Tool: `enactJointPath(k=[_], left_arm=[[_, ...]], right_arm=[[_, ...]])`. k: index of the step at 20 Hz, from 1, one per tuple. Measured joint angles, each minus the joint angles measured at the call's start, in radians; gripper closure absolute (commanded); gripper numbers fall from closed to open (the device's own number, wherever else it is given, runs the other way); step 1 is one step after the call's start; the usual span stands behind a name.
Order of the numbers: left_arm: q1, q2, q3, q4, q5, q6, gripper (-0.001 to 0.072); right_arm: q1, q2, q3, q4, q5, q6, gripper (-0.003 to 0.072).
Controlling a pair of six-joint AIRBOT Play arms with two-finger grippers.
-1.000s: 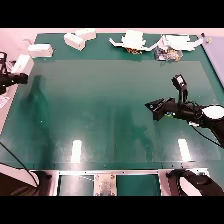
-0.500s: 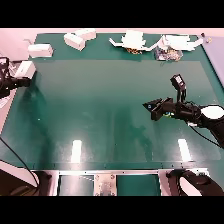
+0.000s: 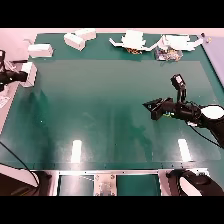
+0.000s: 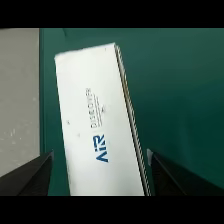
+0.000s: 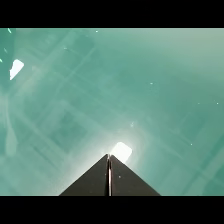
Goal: Fold the box and place the chain.
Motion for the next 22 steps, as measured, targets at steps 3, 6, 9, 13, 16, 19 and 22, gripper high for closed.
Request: enactJointPath(k=[3, 6, 9, 13, 16, 19, 22], left_arm=[[0.001, 0.11, 0.003, 0.074, -0.058, -0.053, 0.0555], [0.0, 0.211, 0.003, 0.101, -0.235, -0.103, 0.0695], [0.0, 0.293, -0.012, 0.005, -0.408, -0.108, 0.0698], [-0.044, 0.46, -0.13, -0.134, -0.465, -0.089, 0.0698], [-0.13, 0.63, -0.303, -0.175, -0.318, -0.073, 0.0698], [-0.26, 0.785, -0.501, -0.198, -0.089, -0.063, 0.0698], [-0.433, 0.879, -0.679, -0.209, 0.172, -0.051, 0.0698]], right_arm=[[0.0, 0.005, 0.0, 0.017, -0.011, 0.0, 0.0679], [0.0, 0.033, 0.0, 0.035, -0.065, 0.0, 0.068], [0.0, 0.085, 0.0, 0.044, -0.134, 0.0, 0.0681], [-0.002, 0.144, -0.004, 0.046, -0.186, 0.0, 0.0681], [-0.002, 0.163, -0.006, 0.046, -0.205, 0.005, 0.0682], [-0.002, 0.173, -0.018, 0.042, -0.248, 0.033, 0.0683], [-0.002, 0.184, -0.053, 0.021, -0.336, 0.068, 0.0683]])
